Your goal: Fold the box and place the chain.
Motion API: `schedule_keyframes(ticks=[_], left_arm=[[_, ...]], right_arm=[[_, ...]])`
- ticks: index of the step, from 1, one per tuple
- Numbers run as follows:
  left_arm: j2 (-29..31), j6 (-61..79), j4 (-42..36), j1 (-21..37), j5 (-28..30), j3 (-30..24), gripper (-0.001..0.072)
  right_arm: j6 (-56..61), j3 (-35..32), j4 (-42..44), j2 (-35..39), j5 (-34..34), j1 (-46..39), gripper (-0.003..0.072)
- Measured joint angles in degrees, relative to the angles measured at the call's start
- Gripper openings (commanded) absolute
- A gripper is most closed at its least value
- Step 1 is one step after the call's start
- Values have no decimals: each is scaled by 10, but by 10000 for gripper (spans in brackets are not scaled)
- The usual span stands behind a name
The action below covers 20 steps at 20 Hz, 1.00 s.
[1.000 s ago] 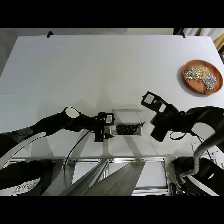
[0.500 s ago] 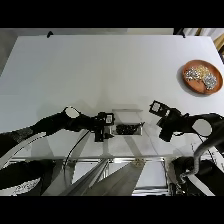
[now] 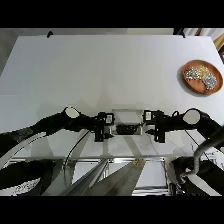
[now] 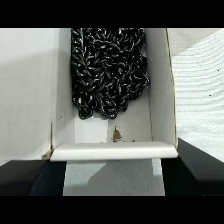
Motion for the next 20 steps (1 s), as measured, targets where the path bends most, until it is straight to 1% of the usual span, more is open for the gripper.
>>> schedule_keyframes(ticks=[5, 6, 7, 14, 17, 18, 19, 20], left_arm=[[0, 0, 0, 0, 0, 0, 31], [0, 0, 0, 0, 0, 0, 31], [0, 0, 0, 0, 0, 0, 31], [0, 0, 0, 0, 0, 0, 31], [0, 0, 0, 0, 0, 0, 31], [0, 0, 0, 0, 0, 0, 31], [0, 0, 0, 0, 0, 0, 31], [0, 0, 0, 0, 0, 0, 31]], right_arm=[[-49, 0, 25, -23, -30, 19, 338], [-54, 0, 26, -28, -38, 26, 325], [-55, 0, 25, -33, -45, 33, 291], [-55, -2, 10, -52, -76, 54, 284], [-50, -3, 9, -61, -86, 56, 211], [-48, -3, 9, -63, -89, 56, 164], [-46, -3, 9, -64, -90, 56, 135], [-45, -3, 10, -65, -92, 56, 81]])
